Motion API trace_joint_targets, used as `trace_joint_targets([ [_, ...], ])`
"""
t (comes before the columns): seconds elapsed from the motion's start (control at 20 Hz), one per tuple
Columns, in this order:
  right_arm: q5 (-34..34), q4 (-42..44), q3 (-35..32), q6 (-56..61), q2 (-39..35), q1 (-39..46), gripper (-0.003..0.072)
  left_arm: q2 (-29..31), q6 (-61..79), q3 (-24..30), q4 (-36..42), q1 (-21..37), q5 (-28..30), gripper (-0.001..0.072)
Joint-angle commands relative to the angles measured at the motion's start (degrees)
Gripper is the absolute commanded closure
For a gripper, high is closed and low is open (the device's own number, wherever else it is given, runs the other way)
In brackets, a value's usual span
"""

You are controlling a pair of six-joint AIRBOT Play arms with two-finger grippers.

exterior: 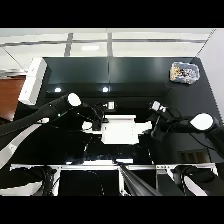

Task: Fold the box and place the chain.

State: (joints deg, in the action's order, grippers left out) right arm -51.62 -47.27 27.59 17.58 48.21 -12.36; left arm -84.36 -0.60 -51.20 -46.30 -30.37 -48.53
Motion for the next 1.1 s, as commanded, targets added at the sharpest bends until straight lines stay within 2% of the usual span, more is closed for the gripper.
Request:
trace_joint_targets([
  [0.0, 2.86, -2.43, -0.72, -7.67, 1.16, -5.97, -0.0017, -0.31, -0.02, -0.07, -0.57, -0.04, 0.28, 0.0682],
  [0.15, 2.78, -9.35, -0.9, -8.92, 3.72, -9.09, -0.0017, -0.31, -0.02, -0.07, -0.57, -0.07, 0.2, 0.0683],
  [0.4, 2.01, -9.25, -0.92, -10.19, 6.4, -12.9, -0.0017, -0.31, 0.0, -0.07, -0.57, -0.04, 0.09, 0.0682],
  [0.75, 4.94, -4.79, -2.19, -10.14, 7.8, -17.16, -0.0017, -0.31, -0.02, -0.07, -0.52, -0.07, -0.13, 0.0682],
  [0.95, 11.61, 4.13, -2.97, -10.12, 8.11, -17.33, -0.0017, -0.31, -0.02, -0.07, 0.74, -0.07, -0.13, 0.0682],
  [1.05, 15.08, 5.51, -2.67, -10.12, 7.78, -17.27, -0.0017, -0.31, -0.02, -0.07, 0.74, -0.04, -0.13, 0.0682],
])
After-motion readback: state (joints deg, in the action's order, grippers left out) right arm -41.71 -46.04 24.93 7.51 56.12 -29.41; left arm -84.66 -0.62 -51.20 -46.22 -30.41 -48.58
